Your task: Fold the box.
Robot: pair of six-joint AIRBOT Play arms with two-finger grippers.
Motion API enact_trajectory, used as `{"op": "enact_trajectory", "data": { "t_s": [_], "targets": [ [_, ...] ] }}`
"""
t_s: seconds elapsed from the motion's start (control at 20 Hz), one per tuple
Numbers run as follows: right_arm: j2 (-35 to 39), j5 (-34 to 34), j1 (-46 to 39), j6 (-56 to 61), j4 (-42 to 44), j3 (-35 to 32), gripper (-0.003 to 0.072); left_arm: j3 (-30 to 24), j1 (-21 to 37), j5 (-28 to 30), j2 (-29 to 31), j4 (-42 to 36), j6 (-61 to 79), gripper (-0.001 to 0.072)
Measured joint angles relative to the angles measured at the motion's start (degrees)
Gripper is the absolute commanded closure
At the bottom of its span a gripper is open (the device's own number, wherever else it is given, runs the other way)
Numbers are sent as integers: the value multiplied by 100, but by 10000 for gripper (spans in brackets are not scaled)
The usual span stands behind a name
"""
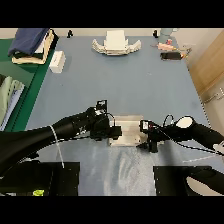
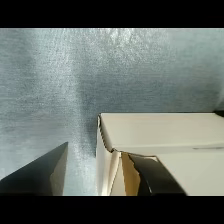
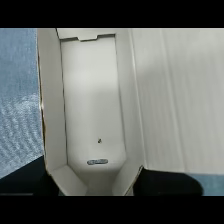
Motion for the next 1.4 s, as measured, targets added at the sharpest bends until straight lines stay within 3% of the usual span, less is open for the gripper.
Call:
{"op": "enact_trajectory", "data": {
  "t_s": [0.35,0.6,0.7,0.75,0.95,1.15,1.2,1.25,1.3,1.4],
  "targets": [
    [-2,0,0,0,0,0,165,647,-254,-603,-645,444,-96,236],
    [-2,2,0,4,2,0,165,769,-308,-638,-804,579,-98,254],
    [0,0,0,4,0,0,165,787,-343,-527,-824,586,-98,628],
    [-2,0,0,-7,-7,0,165,793,-367,-516,-831,610,-94,664],
    [0,2,0,-2,-9,-2,165,793,-514,-433,-841,671,-98,694],
    [9,7,0,-4,-17,-4,165,798,-601,-424,-846,638,-120,692],
    [9,4,-2,-2,-17,-4,165,798,-608,-431,-846,629,-120,622],
    [9,7,-2,-13,-17,-2,165,804,-616,-444,-846,605,-114,269],
    [9,4,0,-11,-15,2,165,826,-625,-411,-846,533,-114,107],
    [0,2,0,9,-7,-2,165,887,-640,-616,-846,470,-129,108]
  ]
}}
